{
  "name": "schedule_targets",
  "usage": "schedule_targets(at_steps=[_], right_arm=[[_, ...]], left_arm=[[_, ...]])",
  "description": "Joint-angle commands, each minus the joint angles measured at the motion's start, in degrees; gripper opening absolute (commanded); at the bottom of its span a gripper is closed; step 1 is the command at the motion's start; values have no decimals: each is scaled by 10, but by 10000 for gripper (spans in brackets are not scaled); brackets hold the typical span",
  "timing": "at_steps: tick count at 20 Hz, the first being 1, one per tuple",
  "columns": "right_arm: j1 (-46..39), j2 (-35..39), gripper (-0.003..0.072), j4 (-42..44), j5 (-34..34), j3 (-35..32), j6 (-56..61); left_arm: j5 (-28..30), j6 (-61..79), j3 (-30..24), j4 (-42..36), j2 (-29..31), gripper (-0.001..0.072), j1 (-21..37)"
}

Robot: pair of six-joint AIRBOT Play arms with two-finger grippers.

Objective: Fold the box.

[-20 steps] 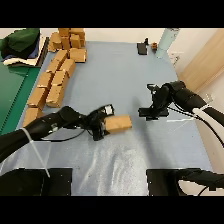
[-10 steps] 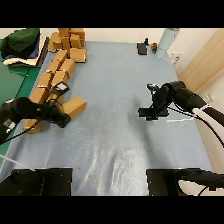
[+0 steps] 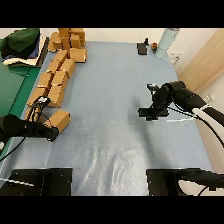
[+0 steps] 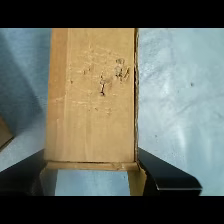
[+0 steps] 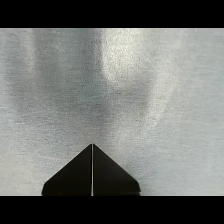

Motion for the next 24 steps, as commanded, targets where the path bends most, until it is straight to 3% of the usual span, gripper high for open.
schedule_targets(at_steps=[1,4,12,20,24], right_arm=[[0,0,5,0,0,0,0],[0,0,5,0,0,0,0],[0,0,5,0,0,0,0],[0,0,5,0,0,0,0],[0,0,5,0,0,0,0]], left_arm=[[75,-57,-24,4,8,531,6],[134,-74,-25,5,-6,532,6],[190,-89,-25,4,-130,531,6],[298,-97,-25,5,-146,531,6],[325,-97,-24,5,-177,531,6]])
